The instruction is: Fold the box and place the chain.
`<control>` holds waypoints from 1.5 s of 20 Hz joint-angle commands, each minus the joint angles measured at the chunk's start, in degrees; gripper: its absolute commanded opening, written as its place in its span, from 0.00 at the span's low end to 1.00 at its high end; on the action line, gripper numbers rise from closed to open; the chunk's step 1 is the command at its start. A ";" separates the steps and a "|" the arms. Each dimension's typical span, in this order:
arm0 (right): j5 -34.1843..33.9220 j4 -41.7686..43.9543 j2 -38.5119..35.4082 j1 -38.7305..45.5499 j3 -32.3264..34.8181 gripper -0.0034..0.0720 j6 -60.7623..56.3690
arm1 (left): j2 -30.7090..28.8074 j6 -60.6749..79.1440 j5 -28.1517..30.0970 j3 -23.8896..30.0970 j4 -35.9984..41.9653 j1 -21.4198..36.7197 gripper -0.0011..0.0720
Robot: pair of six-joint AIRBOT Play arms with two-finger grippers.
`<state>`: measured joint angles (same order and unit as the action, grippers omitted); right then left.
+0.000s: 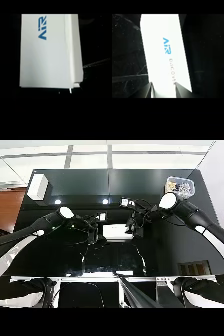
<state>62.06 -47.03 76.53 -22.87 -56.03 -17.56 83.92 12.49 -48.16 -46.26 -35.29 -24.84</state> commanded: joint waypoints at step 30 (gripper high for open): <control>1.75 -1.46 0.02 -0.04 2.32 0.48 -0.90 | 0.04 0.00 -0.02 -0.04 -0.02 -0.02 0.50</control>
